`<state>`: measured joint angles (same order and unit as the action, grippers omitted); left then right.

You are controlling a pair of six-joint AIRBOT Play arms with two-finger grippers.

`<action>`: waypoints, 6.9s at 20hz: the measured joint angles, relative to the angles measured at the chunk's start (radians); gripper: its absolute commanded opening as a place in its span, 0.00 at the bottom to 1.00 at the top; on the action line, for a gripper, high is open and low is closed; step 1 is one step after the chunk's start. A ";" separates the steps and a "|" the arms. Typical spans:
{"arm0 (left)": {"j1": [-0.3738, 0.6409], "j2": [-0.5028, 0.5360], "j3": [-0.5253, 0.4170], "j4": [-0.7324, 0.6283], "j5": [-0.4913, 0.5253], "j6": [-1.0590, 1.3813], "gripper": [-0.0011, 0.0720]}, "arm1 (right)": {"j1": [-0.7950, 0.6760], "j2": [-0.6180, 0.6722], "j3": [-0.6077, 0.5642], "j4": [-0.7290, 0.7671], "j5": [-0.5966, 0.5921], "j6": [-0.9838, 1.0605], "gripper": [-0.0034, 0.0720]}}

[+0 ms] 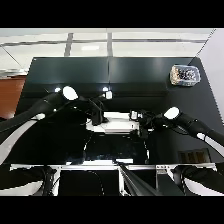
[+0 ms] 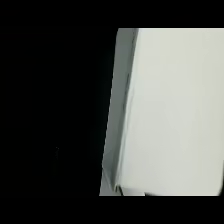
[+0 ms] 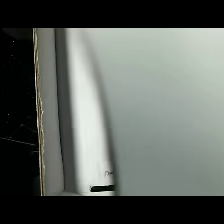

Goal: Fold the box and place the chain.

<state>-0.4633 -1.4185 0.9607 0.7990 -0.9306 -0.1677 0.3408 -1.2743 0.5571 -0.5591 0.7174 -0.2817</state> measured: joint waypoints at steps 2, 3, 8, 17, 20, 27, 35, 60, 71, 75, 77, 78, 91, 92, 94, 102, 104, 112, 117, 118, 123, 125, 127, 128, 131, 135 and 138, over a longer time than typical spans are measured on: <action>0.035 0.060 0.002 0.071 -0.057 -0.121 0.71 | 0.000 0.000 0.000 0.000 0.000 0.001 0.65; 0.055 0.088 0.003 0.107 -0.091 -0.198 0.35 | 0.000 0.000 0.000 0.000 0.000 0.001 0.65; 0.126 0.169 -0.038 0.069 -0.353 -0.478 0.05 | 0.001 0.000 0.000 0.000 -0.002 0.001 0.65; -0.015 0.182 -0.214 -0.487 0.134 -0.370 0.05 | 0.001 0.000 0.000 0.001 -0.003 0.001 0.65; -0.006 0.137 -0.178 -0.463 0.254 -0.350 0.05 | 0.001 0.000 0.000 0.001 -0.003 0.001 0.65; 0.029 -0.045 -0.093 -0.277 0.097 -0.422 0.05 | 0.001 0.000 0.000 0.001 -0.003 0.001 0.65; 0.062 -0.014 -0.033 -0.124 -0.016 -0.516 0.05 | 0.001 0.000 0.000 -0.001 -0.001 0.002 0.65; -0.092 0.175 -0.269 0.039 0.233 0.178 0.23 | 0.001 0.000 0.000 0.001 -0.003 0.001 0.65; -0.097 0.110 -0.269 -0.237 0.233 0.165 0.11 | 0.001 0.000 0.000 0.001 -0.002 0.001 0.66; -0.097 0.105 -0.269 -0.268 0.236 0.166 0.60 | 0.001 0.000 0.000 0.001 -0.003 0.001 0.65; -0.097 0.105 -0.269 -0.273 0.238 0.148 0.21 | 0.001 0.000 0.000 0.001 -0.003 0.001 0.66; -0.095 0.104 -0.267 -0.270 0.238 0.137 0.39 | 0.001 0.000 0.000 0.001 -0.003 0.001 0.65; 0.142 0.319 -0.217 0.353 0.025 -0.822 0.05 | 0.001 0.000 0.000 0.001 -0.004 0.000 0.65; 0.206 0.328 -0.234 0.352 0.003 -0.910 0.05 | 0.001 0.000 0.000 0.001 -0.004 0.001 0.65; 0.335 0.331 -0.286 0.262 -0.026 -1.016 0.05 | 0.001 0.000 0.000 0.001 -0.004 0.001 0.66; 0.475 0.130 -0.440 -0.210 -0.099 -0.911 0.05 | 0.001 0.000 0.000 0.001 -0.003 0.001 0.66; 0.419 0.072 -0.430 -0.264 -0.081 -0.881 0.05 | 0.001 0.000 0.000 0.001 -0.003 0.001 0.66; 0.295 -0.026 -0.268 -0.315 -0.166 -0.796 0.80 | 0.001 0.000 0.000 0.000 -0.003 0.001 0.65; 0.267 -0.034 -0.191 -0.301 -0.242 -0.789 0.80 | 0.001 0.000 0.000 0.001 -0.003 0.001 0.65; 0.254 -0.035 -0.181 -0.299 -0.254 -0.789 0.80 | 0.001 0.000 0.000 0.001 -0.003 0.001 0.65; 0.188 -0.036 -0.137 -0.299 -0.267 -0.803 0.68 | 0.001 0.000 0.000 0.001 -0.003 0.001 0.65; 0.164 -0.036 -0.112 -0.273 -0.265 -0.848 0.68 | 0.001 0.000 0.000 0.001 -0.003 0.001 0.65; 0.135 -0.036 -0.076 -0.209 -0.254 -0.927 0.67 | 0.001 0.000 0.000 0.001 -0.003 0.001 0.66; 0.120 -0.036 -0.058 -0.176 -0.247 -0.966 0.63 | 0.001 0.000 0.000 0.001 -0.003 0.001 0.65; 0.064 -0.036 -0.006 -0.074 -0.220 -1.092 0.58 | 0.001 0.000 0.000 0.001 -0.003 0.001 0.66; -0.010 -0.036 0.026 0.027 -0.154 -1.237 0.57 | 0.001 0.000 0.000 0.001 -0.003 0.001 0.65; -0.058 -0.036 0.034 0.106 -0.108 -1.345 0.57 | 0.001 0.000 0.000 0.001 -0.003 0.001 0.65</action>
<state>-0.5213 -1.4548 0.9951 0.9047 -1.0389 -1.5127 0.3416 -1.2747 0.5571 -0.5583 0.7147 -0.2806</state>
